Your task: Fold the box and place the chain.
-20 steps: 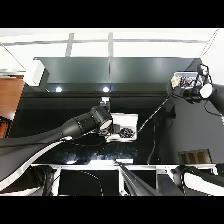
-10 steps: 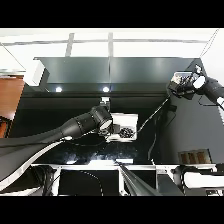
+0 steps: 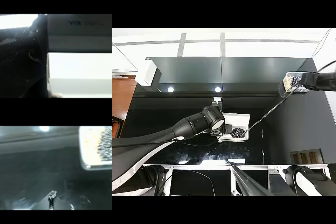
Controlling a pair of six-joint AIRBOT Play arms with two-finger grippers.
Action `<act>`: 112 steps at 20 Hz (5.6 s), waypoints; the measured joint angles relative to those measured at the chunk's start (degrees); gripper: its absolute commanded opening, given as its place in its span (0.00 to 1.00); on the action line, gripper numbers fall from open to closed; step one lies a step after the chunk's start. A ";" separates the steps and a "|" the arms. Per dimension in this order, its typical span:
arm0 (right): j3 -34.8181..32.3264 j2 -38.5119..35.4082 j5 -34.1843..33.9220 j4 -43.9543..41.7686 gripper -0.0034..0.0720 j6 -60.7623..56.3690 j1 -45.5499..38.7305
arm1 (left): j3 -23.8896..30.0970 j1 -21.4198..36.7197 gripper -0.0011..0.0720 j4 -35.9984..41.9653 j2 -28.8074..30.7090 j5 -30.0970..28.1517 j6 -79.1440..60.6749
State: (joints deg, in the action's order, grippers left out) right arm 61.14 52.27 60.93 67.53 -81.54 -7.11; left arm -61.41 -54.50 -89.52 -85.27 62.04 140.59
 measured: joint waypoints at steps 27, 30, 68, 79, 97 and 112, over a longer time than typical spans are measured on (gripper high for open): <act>8.98 -9.01 9.46 -41.81 0.06 6.84 15.28 | 0.00 0.00 0.05 0.00 0.00 -0.35 0.02; 8.81 -8.07 10.12 -30.58 0.06 2.19 20.81 | 0.00 0.00 0.05 -0.02 0.00 -0.35 0.02; -9.22 -11.15 12.70 1.44 0.63 -1.66 11.52 | -1.57 5.05 0.70 -2.97 13.81 6.38 -23.37; -9.22 -11.56 12.35 7.56 0.63 -7.93 10.29 | 24.85 31.61 1.00 43.71 27.12 0.15 -104.41; -9.22 -11.56 13.42 7.52 0.64 -11.41 10.40 | 26.64 27.78 0.99 63.41 10.27 -11.91 -158.97; -11.06 -5.79 7.17 -2.58 1.00 -7.52 13.40 | 26.25 24.55 0.59 63.89 9.73 -14.21 -158.40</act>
State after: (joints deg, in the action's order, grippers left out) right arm 50.09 46.48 68.10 64.95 -89.06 6.28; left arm -35.16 -29.95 -25.63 -75.55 47.83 -17.80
